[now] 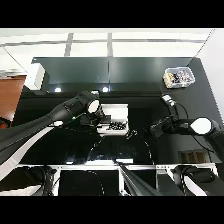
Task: Fold the box and place the chain.
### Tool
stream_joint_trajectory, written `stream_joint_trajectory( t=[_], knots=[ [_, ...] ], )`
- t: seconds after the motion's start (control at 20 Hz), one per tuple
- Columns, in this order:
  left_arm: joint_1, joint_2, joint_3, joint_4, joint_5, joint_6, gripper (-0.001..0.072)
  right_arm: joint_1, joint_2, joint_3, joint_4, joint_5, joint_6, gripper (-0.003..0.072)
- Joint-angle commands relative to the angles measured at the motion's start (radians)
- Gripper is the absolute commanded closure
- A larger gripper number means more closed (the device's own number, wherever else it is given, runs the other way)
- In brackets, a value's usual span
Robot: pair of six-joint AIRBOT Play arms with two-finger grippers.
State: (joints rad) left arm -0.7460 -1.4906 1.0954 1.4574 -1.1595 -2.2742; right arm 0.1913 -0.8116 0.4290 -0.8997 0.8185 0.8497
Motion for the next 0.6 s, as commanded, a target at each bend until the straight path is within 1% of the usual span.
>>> stream_joint_trajectory(
  t=[0.0,0.05,0.1,0.15,0.2,0.3,0.55],
  knots=[
    [-0.001,0.0,0.0,0.0,0.003,0.0,0.0685,0.094,-0.022,-0.017,0.056,-0.181,-0.617,-0.0011],
    [0.0,0.0,0.0,0.0,0.004,0.0,0.0685,0.114,-0.05,-0.016,0.072,-0.204,-0.73,-0.0011],
    [0.0,0.0,0.0,0.0,0.009,0.0,0.0685,0.125,-0.088,-0.016,0.133,-0.208,-0.767,-0.001],
    [0.0,0.0,0.0,0.0,0.012,0.001,0.0685,0.138,-0.121,-0.016,0.174,-0.182,-0.818,-0.0011],
    [0.0,0.0,0.0,0.0,0.014,0.0,0.0685,0.156,-0.146,-0.016,0.196,-0.14,-0.908,0.0015],
    [0.0,0.0,0.0,0.0,0.014,0.0,0.0685,0.2,-0.174,-0.016,0.22,-0.115,-1.032,0.0015],
    [0.0,0.0,0.0,0.0,0.003,0.001,0.0685,0.222,-0.202,-0.016,0.219,-0.136,-1.075,0.0015]
  ],
)
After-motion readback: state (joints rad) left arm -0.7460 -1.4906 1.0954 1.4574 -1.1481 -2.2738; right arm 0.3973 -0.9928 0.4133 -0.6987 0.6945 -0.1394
